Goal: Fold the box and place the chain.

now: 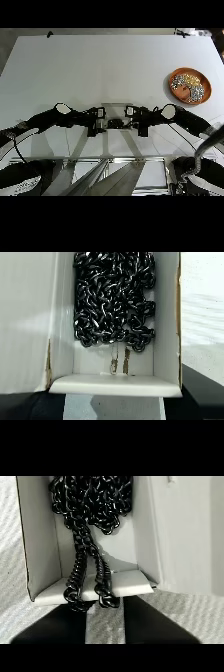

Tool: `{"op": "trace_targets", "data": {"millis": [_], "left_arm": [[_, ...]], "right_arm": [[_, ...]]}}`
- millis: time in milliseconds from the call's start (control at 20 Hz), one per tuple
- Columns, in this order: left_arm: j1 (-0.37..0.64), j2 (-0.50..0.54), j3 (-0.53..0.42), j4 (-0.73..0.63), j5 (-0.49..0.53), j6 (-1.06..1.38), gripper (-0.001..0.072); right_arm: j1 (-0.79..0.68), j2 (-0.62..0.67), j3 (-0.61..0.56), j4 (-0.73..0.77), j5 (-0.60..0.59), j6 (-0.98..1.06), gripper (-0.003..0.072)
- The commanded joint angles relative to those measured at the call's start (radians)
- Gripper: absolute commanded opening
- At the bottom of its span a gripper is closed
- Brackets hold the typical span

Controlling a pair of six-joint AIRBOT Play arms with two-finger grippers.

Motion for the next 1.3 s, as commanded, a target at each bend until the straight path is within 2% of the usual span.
{"op": "trace_targets", "data": {"millis": [0, 50, 200, 300, 450, 550, 700, 800, 950, 1100, 1250], "left_arm": [[0.0, 0.0, 0.0, 0.0, 0.0, 0.002, 0.0143], [0.0, 0.0, 0.0, 0.0, 0.0, 0.002, 0.0143], [0.0, 0.0, 0.0, 0.0, 0.0, 0.002, 0.0143], [0.0, 0.0, 0.0, 0.0, 0.0, 0.002, 0.0143], [0.0, 0.0, 0.0, 0.0, 0.0, 0.002, 0.0143], [0.0, 0.0, 0.0, 0.0, 0.0, 0.002, 0.0143], [0.0, 0.0, 0.0, 0.0, 0.0, 0.002, 0.0143], [0.0, 0.0, 0.0, 0.0, 0.0, 0.002, 0.0143], [0.0, 0.0, 0.0, 0.0, 0.0, 0.002, 0.0143], [0.0, 0.0, 0.0, 0.0, 0.0, 0.002, 0.0143], [0.0, 0.0, 0.0, 0.0, 0.0, 0.002, 0.0143]], "right_arm": [[0.0, -0.001, 0.0, 0.017, -0.006, -0.004, 0.0048], [-0.001, -0.001, 0.0, 0.013, -0.003, -0.003, 0.0011], [-0.035, 0.008, 0.0, -0.023, 0.02, 0.046, 0.0011], [-0.076, 0.038, 0.0, -0.104, 0.03, 0.143, 0.0011], [-0.127, 0.112, 0.0, -0.211, 0.041, 0.304, 0.0011], [-0.13, 0.173, 0.0, -0.214, 0.068, 0.36, 0.0011], [-0.095, 0.255, 0.0, -0.138, 0.113, 0.375, 0.0011], [-0.054, 0.289, 0.0, -0.042, 0.098, 0.375, 0.0011], [0.027, 0.293, 0.0, 0.132, -0.025, 0.375, 0.0011], [0.114, 0.283, 0.0, 0.235, -0.188, 0.375, 0.0011], [0.159, 0.212, 0.0, 0.338, -0.264, 0.375, 0.0012]]}}
